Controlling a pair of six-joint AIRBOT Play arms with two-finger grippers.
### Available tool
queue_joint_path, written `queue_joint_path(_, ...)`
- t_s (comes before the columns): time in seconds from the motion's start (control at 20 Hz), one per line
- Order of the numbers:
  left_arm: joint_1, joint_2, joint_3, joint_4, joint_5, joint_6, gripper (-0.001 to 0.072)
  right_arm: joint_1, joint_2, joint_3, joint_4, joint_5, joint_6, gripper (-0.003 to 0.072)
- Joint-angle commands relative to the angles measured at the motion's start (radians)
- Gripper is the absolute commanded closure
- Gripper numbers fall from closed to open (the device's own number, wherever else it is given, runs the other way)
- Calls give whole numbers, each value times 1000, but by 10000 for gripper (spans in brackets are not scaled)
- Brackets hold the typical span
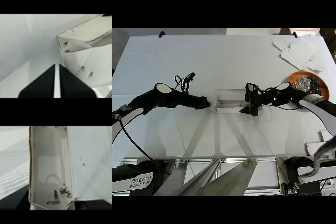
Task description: Fold the box and place the chain.
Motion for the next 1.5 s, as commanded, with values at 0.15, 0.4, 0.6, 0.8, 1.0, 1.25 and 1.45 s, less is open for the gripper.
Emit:
queue_joint_path(0.15, -1, 0, -1, -77, -8, 30, 553, 0, 0, 0, 0, 0, 0, 287)
queue_joint_path(0.4, -1, 0, -1, -94, -14, 34, 492, 0, 0, 0, 0, 0, 0, 287)
queue_joint_path(0.6, -1, 0, -1, -161, -35, 85, 484, 0, 0, 0, 0, 0, 0, 287)
queue_joint_path(0.8, -3, 0, -1, -238, -42, 117, 357, 0, 0, 0, 0, 0, 0, 287)
queue_joint_path(1.0, -31, -10, -1, -233, -35, 145, 355, 0, 0, 0, 0, 0, 0, 287)
queue_joint_path(1.25, -60, -11, -1, -212, 21, 200, 353, 0, 0, 0, 0, 0, 0, 287)
queue_joint_path(1.45, -92, -11, -1, -175, 91, 211, 353, 0, 0, 0, 0, 0, 0, 287)
